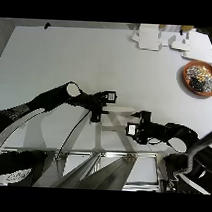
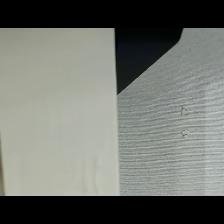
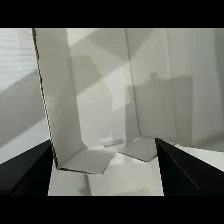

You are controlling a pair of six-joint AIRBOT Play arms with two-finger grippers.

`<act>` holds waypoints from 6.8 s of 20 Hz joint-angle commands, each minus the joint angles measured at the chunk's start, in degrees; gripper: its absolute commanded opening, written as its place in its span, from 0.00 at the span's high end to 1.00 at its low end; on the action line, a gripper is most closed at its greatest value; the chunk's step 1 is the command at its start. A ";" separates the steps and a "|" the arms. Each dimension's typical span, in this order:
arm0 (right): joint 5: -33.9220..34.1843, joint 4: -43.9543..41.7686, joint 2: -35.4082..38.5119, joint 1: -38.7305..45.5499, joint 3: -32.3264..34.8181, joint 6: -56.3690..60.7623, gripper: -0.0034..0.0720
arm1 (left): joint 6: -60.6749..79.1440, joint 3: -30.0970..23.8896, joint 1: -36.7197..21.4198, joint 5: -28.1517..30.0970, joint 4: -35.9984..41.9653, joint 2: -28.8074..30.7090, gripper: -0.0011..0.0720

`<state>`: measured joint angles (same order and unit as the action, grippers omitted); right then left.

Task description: Fold the box and place the chain.

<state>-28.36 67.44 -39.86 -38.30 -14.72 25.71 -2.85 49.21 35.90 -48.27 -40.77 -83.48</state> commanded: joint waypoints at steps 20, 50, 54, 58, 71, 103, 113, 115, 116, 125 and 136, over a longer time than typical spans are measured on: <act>-16.06 -38.88 -14.32 24.24 -2.32 -45.62 0.03 | 0.02 -0.02 0.04 0.02 -0.02 -0.02 0.97; -16.04 -46.36 -26.58 25.99 -4.81 -58.21 0.17 | 0.02 -0.02 0.04 0.02 0.00 -0.02 0.97; -16.68 -46.77 -27.96 25.97 -4.81 -60.83 0.14 | 0.02 -0.02 0.04 0.00 0.00 -0.02 0.97; -16.85 -49.00 -28.61 25.75 -4.83 -62.20 0.07 | 0.02 -0.02 0.04 0.02 -0.02 -0.02 0.97; -17.18 -50.31 -29.07 25.75 -4.81 -62.23 0.08 | 0.02 -0.02 0.04 0.02 0.00 -0.02 0.97; -16.48 -50.18 -30.80 25.51 -4.81 -63.71 0.37 | 0.02 -0.02 0.04 0.02 -0.02 -0.02 0.97; -16.48 -50.14 -30.80 25.51 -4.81 -63.71 0.37 | 0.02 -0.02 0.04 0.02 0.00 -0.02 0.97; -16.48 -50.14 -30.80 25.51 -4.81 -63.71 0.37 | -0.15 -0.02 0.04 -1.14 0.00 0.00 0.97; -16.48 -50.14 -30.80 25.51 -4.81 -63.71 0.37 | -0.15 -0.02 0.04 -1.86 0.00 0.04 0.95; -16.48 -50.10 -30.80 25.51 -4.81 -63.71 0.37 | -14.19 -0.02 -1.38 -5.64 -11.98 6.16 0.22; -16.48 -50.10 -30.80 25.51 -4.81 -63.71 0.37 | -29.81 -0.04 7.06 -18.58 -19.10 20.57 0.98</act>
<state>-44.77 17.34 -70.65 -12.75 -19.55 -38.00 -30.11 49.15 38.70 -64.16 -60.88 -64.60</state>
